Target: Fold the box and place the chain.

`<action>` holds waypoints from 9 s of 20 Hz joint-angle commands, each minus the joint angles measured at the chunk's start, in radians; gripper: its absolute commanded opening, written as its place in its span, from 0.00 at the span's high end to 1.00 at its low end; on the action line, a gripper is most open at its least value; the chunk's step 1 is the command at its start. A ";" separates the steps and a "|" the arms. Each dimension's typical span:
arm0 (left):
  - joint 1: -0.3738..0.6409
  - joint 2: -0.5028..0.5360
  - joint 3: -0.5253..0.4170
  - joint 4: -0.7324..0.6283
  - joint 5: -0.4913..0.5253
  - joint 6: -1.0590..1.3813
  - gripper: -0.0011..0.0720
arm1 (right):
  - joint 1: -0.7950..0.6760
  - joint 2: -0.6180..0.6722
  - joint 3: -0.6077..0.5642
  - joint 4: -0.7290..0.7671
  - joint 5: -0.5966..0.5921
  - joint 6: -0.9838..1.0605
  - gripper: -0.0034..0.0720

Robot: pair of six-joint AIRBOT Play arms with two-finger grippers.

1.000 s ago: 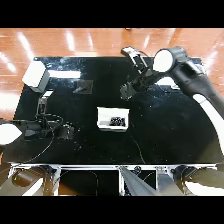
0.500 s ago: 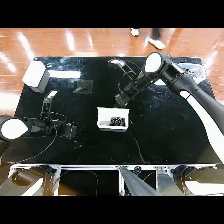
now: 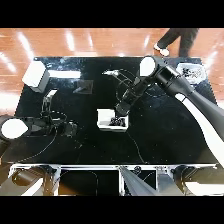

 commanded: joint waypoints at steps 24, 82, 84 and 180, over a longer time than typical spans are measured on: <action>0.001 0.000 -0.001 -0.004 0.010 -0.001 0.29 | -0.025 -0.108 0.156 -0.019 0.113 -0.099 0.13; 0.000 0.000 -0.001 -0.001 0.028 0.000 0.30 | 0.157 -0.107 0.073 -0.213 -0.008 -0.117 0.54; -0.002 0.000 -0.001 -0.001 0.028 0.000 0.30 | 0.159 -0.107 0.073 -0.213 -0.008 -0.116 0.54; -0.002 0.000 -0.001 -0.004 0.030 0.000 0.30 | 0.271 -0.094 0.073 -0.315 0.026 0.057 0.54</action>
